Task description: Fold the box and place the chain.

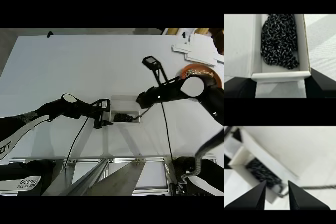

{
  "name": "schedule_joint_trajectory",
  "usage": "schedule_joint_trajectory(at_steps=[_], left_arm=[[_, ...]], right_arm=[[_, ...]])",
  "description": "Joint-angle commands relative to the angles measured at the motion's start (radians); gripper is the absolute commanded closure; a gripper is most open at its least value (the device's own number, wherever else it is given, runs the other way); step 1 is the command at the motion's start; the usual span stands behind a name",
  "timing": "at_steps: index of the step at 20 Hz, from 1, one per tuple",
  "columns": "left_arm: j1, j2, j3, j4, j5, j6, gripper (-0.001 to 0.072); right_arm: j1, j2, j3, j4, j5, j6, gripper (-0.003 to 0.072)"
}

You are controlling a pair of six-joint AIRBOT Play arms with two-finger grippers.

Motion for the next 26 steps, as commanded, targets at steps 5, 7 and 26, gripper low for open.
schedule_joint_trajectory(at_steps=[5,7,26], left_arm=[[0.0,0.0,0.0,0.0,0.0,0.0,0.0628],[0.0,0.0,0.0,0.0,0.0,0.0,0.0628],[0.0,0.0,0.0,0.0,0.0,0.0,0.0628]], right_arm=[[-0.169,-0.061,0.0,-0.191,0.031,0.109,0.046],[-0.169,-0.107,-0.012,-0.227,0.008,0.143,0.0407],[-0.167,-0.381,-0.016,-0.228,-0.08,0.146,0.0386]])
